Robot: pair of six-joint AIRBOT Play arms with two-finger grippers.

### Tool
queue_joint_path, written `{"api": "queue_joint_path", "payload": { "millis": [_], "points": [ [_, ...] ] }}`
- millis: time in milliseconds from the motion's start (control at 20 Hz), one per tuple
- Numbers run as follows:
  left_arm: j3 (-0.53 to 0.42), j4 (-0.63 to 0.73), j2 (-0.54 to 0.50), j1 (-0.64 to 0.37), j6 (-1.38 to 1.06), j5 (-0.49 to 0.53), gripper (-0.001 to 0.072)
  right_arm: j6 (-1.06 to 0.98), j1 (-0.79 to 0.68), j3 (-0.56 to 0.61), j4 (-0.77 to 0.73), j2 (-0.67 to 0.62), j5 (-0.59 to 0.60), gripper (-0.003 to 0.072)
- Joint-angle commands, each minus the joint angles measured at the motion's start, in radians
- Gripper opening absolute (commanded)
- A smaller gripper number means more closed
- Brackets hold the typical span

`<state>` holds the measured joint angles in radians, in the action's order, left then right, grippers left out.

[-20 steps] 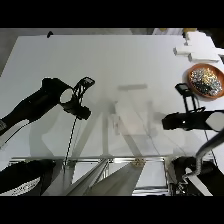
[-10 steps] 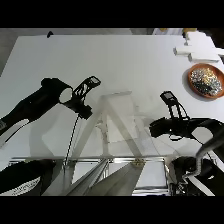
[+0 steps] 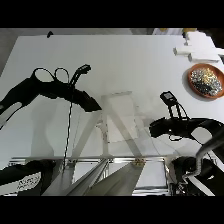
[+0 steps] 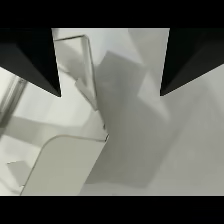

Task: Fold the box and place the chain.

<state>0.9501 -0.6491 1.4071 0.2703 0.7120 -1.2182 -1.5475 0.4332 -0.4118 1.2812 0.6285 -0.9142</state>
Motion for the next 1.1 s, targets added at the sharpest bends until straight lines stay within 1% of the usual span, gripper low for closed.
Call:
{"api": "queue_joint_path", "payload": {
  "millis": [0, 100, 200, 300, 400, 450, 500, 550, 600, 650, 850, 900, 1000, 1050],
  "points": [
    [0.000, 0.237, 0.140, 0.010, -0.185, -0.051, 0.0695, -0.001, 0.001, 0.001, 0.000, -0.001, -0.002, 0.0019],
    [0.000, 0.288, 0.200, 0.062, -0.229, -0.003, 0.0694, -0.001, 0.001, 0.001, 0.000, -0.001, -0.002, 0.0019],
    [0.000, 0.291, 0.241, 0.112, -0.259, 0.038, 0.0694, -0.001, 0.001, 0.000, 0.000, -0.001, -0.002, 0.0019],
    [0.000, 0.295, 0.261, 0.138, -0.289, 0.040, 0.0683, 0.000, 0.001, 0.000, 0.000, -0.001, -0.002, 0.0019],
    [0.000, 0.296, 0.261, 0.141, -0.310, 0.039, 0.0530, 0.000, 0.001, 0.000, 0.000, -0.001, -0.001, 0.0019],
    [0.000, 0.294, 0.261, 0.135, -0.315, 0.039, 0.0417, 0.000, 0.001, 0.000, 0.000, -0.001, -0.002, 0.0019],
    [0.000, 0.293, 0.261, 0.127, -0.322, 0.038, 0.0278, 0.000, 0.001, 0.001, 0.000, -0.001, -0.002, 0.0019],
    [0.000, 0.294, 0.260, 0.119, -0.327, 0.037, 0.0196, 0.000, 0.001, 0.001, 0.000, -0.001, -0.002, 0.0019],
    [0.000, 0.294, 0.259, 0.108, -0.332, 0.035, 0.0080, 0.000, 0.001, 0.001, 0.000, -0.001, -0.002, 0.0019],
    [0.000, 0.294, 0.259, 0.098, -0.354, 0.032, 0.0011, 0.000, 0.001, 0.001, 0.000, -0.001, -0.002, 0.0019],
    [0.000, 0.290, 0.238, 0.097, -0.504, 0.025, 0.0007, 0.000, 0.001, 0.000, -0.028, -0.001, -0.002, 0.0023],
    [0.000, 0.288, 0.221, 0.107, -0.570, 0.026, 0.0007, 0.000, 0.001, -0.001, -0.037, -0.002, -0.005, 0.0082],
    [0.000, 0.271, 0.173, 0.137, -0.737, 0.039, 0.0007, 0.000, 0.001, -0.018, -0.040, -0.002, -0.033, 0.0286],
    [0.000, 0.259, 0.142, 0.158, -0.786, 0.064, 0.0007, 0.004, 0.001, -0.034, -0.039, -0.003, -0.054, 0.0321]
  ]
}}
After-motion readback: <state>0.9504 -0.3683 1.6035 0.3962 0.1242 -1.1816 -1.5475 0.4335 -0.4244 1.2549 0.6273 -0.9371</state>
